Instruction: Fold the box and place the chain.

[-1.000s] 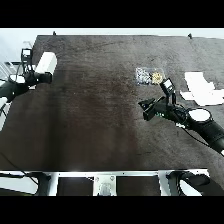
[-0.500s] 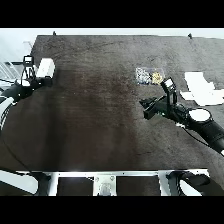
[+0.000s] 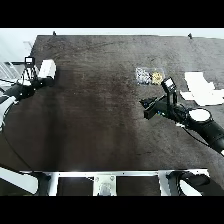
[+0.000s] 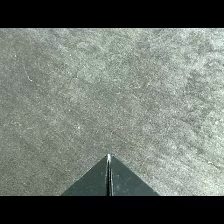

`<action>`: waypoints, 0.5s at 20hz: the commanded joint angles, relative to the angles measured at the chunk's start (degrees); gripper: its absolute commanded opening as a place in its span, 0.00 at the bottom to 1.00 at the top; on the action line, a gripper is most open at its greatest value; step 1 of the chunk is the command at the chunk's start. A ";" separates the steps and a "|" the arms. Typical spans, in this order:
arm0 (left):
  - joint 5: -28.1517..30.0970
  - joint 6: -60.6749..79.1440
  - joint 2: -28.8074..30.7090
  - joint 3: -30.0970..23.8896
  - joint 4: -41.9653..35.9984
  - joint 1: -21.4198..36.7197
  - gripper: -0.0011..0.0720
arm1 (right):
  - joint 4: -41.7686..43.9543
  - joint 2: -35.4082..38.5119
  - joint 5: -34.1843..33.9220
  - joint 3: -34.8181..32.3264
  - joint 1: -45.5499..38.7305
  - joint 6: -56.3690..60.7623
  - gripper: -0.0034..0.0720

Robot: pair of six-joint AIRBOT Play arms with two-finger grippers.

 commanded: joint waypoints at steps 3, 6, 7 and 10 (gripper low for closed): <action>0.20 1.62 -0.46 0.52 -0.26 0.07 0.68 | 0.02 -0.02 0.02 0.00 -0.02 0.02 0.06; 0.68 1.16 -0.46 0.50 -0.28 0.07 0.69 | 0.02 -0.02 0.02 0.00 -0.02 0.02 0.06; 0.74 1.16 -0.46 0.50 -0.28 0.07 0.70 | 0.02 0.00 0.02 0.00 -0.02 0.02 0.06; 0.63 1.16 -0.46 0.50 -0.28 0.07 0.70 | 0.04 0.00 0.02 0.00 -0.02 0.02 0.06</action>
